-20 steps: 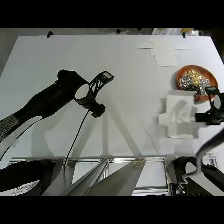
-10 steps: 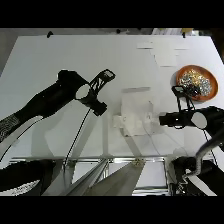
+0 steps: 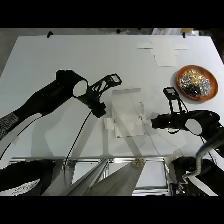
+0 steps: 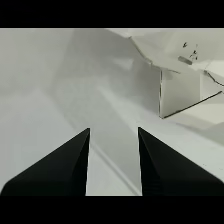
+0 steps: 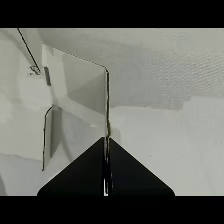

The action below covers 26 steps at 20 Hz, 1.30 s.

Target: Fold the box and place the chain.

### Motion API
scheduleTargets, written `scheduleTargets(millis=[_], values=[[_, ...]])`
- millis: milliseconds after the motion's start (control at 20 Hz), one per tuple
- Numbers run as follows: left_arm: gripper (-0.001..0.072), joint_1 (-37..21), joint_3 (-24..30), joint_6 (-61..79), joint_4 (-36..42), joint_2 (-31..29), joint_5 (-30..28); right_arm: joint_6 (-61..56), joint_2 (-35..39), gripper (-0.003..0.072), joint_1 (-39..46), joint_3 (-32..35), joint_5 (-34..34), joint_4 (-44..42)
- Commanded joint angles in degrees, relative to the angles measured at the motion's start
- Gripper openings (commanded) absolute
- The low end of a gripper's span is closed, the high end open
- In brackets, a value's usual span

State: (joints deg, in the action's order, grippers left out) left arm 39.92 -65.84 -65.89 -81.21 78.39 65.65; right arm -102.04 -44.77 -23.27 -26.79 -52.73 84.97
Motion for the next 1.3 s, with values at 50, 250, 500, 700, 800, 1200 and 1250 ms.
scheduleTargets(millis=[50, 250, 500, 700, 800, 1200, 1250], values=[[0.0324, -3.52, 2.21, 9.31, 6.64, 2.40, -3.93, -0.17, 0.00, 0.0016, -0.35, 0.02, 0.24, -0.20], [0.0552, -14.62, 2.19, 25.22, 38.69, 6.21, -3.54, -0.13, 0.00, 0.0016, -0.35, 0.00, 0.22, -1.66], [0.0594, -25.42, 1.53, 36.06, 54.64, 12.98, 10.93, 0.00, 0.00, 0.0016, -0.35, 0.00, 0.02, -1.90], [0.0659, -20.50, 1.53, 38.80, 54.82, 19.47, 8.17, 0.02, 0.00, 0.0016, -0.35, 0.02, 0.02, -2.38], [0.0666, -17.75, 1.53, 40.02, 55.39, 21.18, 3.82, 0.02, 0.00, 0.0016, -0.35, 0.02, 0.02, -2.78], [0.0623, -15.23, 1.53, 41.75, 55.63, 24.04, 3.67, 0.02, 0.00, 0.0016, -0.35, 0.02, 0.04, -2.93], [0.0569, -15.17, 1.53, 41.77, 55.45, 24.06, 3.65, 0.04, 0.00, 0.0016, -0.35, 0.02, 0.04, -2.93]])
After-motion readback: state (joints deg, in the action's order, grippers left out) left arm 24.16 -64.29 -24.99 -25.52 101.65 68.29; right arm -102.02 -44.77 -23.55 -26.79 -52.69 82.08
